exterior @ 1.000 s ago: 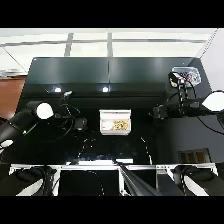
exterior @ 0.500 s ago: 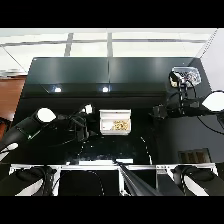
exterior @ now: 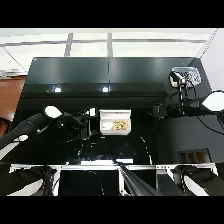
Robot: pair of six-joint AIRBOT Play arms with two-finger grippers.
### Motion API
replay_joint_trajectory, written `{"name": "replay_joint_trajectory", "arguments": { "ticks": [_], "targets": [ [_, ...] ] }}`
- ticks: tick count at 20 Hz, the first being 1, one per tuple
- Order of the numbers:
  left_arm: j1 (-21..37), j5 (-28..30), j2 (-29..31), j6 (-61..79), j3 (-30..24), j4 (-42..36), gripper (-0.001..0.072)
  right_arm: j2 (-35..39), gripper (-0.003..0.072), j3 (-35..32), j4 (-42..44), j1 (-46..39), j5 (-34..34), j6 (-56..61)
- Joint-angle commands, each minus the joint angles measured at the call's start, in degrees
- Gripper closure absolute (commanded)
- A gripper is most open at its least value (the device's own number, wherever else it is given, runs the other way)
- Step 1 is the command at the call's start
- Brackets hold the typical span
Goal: Fold the box and place the chain.
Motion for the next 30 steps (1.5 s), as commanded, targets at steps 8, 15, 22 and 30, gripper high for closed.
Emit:
{"name": "replay_joint_trajectory", "arguments": {
  "ticks": [8,15,22,30],
  "targets": [
    [-3.5,0.7,-1.8,5.6,0.2,-3.1,0.0001,0.0,0.0454,0.0,0.0,0.0,-0.2,0.1],
    [-4.2,1.9,-2.7,5.5,0.5,-2.7,0.0249,0.0,0.0454,0.0,-0.4,0.7,-4.9,0.0],
    [-4.2,2.0,-2.7,5.5,0.5,-2.7,0.0249,-8.3,-0.0006,-0.9,9.4,6.4,-24.4,-6.9],
    [-4.2,2.0,-2.7,5.5,0.5,-2.7,0.0248,-13.5,-0.0005,1.9,18.1,8.2,-4.8,-63.0]
  ]
}}
